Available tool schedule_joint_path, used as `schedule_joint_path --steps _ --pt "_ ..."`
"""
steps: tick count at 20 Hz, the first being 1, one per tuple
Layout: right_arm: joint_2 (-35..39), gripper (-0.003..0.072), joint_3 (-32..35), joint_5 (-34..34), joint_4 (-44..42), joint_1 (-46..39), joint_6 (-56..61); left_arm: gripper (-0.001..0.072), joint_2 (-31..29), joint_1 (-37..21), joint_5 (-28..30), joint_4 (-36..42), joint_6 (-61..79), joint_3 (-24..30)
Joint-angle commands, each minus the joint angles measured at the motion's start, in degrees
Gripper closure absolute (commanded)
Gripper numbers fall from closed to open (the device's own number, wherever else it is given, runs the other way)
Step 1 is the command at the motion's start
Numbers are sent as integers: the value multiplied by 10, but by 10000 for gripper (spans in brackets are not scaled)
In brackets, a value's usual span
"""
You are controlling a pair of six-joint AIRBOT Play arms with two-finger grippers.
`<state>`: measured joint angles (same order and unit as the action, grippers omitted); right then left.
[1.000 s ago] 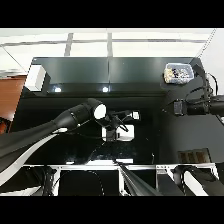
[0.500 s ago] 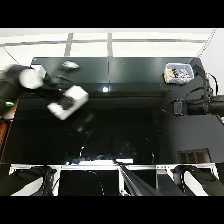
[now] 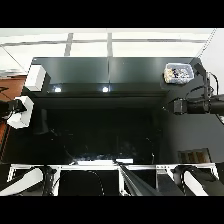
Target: Fold the box and place the chain.
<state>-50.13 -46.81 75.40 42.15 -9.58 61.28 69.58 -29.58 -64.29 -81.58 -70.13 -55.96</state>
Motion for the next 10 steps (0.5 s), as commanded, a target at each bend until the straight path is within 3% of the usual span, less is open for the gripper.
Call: schedule_joint_path --steps 1,10 --pt "0 668 0 -2 -1 0 7 378 59 -18 29 26 42 -31" --pt "0 668 0 -25 -1 0 13 378 181 44 62 26 52 -141"
